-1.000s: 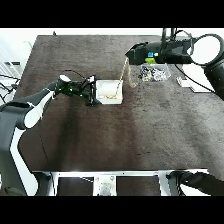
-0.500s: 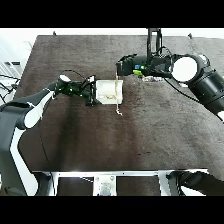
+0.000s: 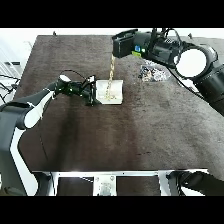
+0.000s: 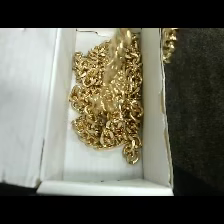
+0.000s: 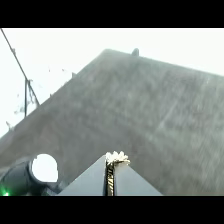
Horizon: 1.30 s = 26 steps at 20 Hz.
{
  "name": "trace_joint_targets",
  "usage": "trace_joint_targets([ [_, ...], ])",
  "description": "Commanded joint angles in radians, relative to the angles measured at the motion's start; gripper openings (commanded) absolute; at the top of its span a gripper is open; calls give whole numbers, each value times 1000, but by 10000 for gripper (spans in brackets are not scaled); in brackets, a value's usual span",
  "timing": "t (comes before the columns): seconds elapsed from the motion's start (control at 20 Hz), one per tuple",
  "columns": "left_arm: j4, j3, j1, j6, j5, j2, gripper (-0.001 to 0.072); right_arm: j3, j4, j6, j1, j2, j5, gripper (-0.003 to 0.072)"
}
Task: Fold the box and place the chain.
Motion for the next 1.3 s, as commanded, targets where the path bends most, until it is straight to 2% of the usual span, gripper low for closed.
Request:
trace_joint_targets([
  [0.0, 0, 0, 0, 0, 0, 0, 353, 11, -10, -34, -3, -3, -66, 9],
  [0.1, 0, 0, 0, 0, -2, 0, 353, 11, -26, -34, -13, -11, -92, 9],
  [0.25, 0, 0, 0, 0, -2, 0, 353, 8, -26, -34, -20, -30, -71, 9],
  [0.4, 0, 0, 0, 0, -2, 0, 352, -19, -23, -26, -19, -54, 12, 10],
  [0.5, 0, 0, 0, 0, -2, 0, 352, -90, -23, -3, -19, -60, 50, 9],
  [0.7, 0, 0, 0, 0, -2, 0, 353, -305, 37, -7, -19, -128, -79, 8],
  [0.8, 0, 0, 0, 0, -2, 0, 353, -365, 45, -3, -19, -195, -115, 9],
  [1.0, 0, 0, 0, 0, -2, 0, 353, -372, 45, -6, -19, -280, -145, 9],
  [1.25, 0, 0, 0, 0, -2, 0, 352, -353, 5, -41, -20, -283, -174, 11],
])
